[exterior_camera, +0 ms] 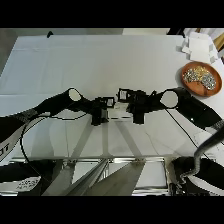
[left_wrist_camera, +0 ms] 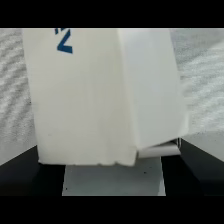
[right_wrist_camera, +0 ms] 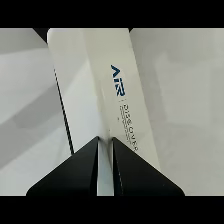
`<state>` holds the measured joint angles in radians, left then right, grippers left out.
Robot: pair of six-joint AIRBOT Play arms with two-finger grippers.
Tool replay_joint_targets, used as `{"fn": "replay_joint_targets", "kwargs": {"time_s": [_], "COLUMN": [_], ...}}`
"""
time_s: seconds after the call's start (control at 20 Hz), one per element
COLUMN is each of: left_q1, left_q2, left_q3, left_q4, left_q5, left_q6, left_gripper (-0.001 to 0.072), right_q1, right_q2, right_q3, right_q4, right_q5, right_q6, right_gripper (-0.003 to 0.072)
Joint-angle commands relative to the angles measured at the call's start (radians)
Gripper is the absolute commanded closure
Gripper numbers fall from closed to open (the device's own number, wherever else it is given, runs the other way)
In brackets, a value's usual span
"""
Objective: Fold the box and place the chain.
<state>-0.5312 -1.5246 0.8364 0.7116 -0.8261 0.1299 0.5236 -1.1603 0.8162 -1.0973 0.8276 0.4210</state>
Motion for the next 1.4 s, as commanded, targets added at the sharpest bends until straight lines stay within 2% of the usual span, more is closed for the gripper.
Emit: {"fn": "replay_joint_targets", "kwargs": {"time_s": [0.0,0.35,0.95,1.15,1.35], "left_q1": [0.000,0.000,0.000,0.000,0.000], "left_q2": [0.000,0.000,0.000,0.000,0.000], "left_q3": [-0.001,0.000,-0.001,-0.001,-0.001], "left_q4": [0.001,0.001,0.001,0.001,0.001], "left_q5": [0.000,0.000,0.000,0.000,0.000], "left_q6": [0.001,0.001,0.001,0.001,0.001], "left_gripper": [0.0700,0.0700,0.0700,0.0700,0.0700], "right_q1": [0.001,0.001,0.032,0.032,0.031], "right_q2": [0.001,-0.004,-0.034,-0.034,-0.001], "right_q3": [0.000,0.000,-0.003,-0.015,-0.015], "right_q4": [0.007,0.034,0.051,0.055,0.069], "right_q5": [-0.035,-0.026,0.123,0.117,0.044], "right_q6": [0.000,0.000,0.000,0.000,0.000], "right_gripper": [0.0611,0.0611,0.0605,0.0476,0.0462]}}
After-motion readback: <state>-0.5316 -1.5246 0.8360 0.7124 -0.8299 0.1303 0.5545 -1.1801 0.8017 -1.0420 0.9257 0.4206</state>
